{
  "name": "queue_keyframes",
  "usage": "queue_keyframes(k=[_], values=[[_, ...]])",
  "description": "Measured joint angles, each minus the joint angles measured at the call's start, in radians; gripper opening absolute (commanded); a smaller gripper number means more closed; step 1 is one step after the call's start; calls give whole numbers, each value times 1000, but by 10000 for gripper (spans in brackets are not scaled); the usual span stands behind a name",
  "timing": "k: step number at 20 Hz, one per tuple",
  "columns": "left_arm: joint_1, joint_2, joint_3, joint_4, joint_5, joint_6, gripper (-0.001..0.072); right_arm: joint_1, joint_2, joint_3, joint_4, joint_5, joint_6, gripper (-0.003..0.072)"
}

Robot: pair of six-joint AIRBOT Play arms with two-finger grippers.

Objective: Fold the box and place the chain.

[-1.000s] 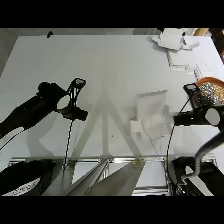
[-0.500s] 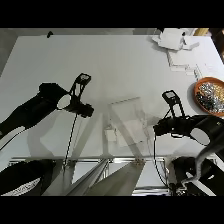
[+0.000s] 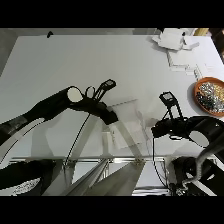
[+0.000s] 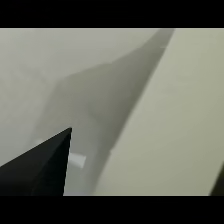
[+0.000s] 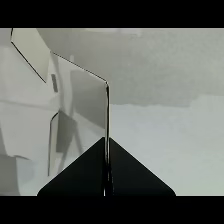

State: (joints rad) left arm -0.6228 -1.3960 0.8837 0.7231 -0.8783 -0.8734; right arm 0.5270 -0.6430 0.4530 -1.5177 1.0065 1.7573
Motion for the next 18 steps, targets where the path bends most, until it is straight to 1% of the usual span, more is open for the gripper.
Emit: queue_keyframes(k=[3,4,5,6,7,8,9,10,11,13,14,18], values=[[0,-49,0,-119,6,117,567,0,0,0,0,0,0,19],[0,-61,0,-145,7,143,515,0,0,0,-1,0,0,19],[0,-74,0,-165,0,167,397,0,0,0,0,-1,0,19],[0,-83,0,-181,-11,188,227,0,0,0,0,-1,0,19],[0,-90,0,-193,-20,203,117,0,0,0,0,-1,0,20],[0,-95,0,-201,-29,218,48,0,0,0,0,-1,0,20],[0,-98,0,-208,-34,231,6,0,0,0,0,-1,0,20],[2,-101,0,-216,-42,249,6,0,0,0,0,-2,0,22],[4,-103,0,-220,-49,260,5,0,0,0,0,-1,0,55],[13,-101,0,-219,-50,295,4,0,1,6,0,6,0,293],[19,-94,0,-218,-43,324,3,0,2,13,0,19,-3,341],[28,-57,1,-179,-55,513,0,0,18,85,-2,60,-57,339]])
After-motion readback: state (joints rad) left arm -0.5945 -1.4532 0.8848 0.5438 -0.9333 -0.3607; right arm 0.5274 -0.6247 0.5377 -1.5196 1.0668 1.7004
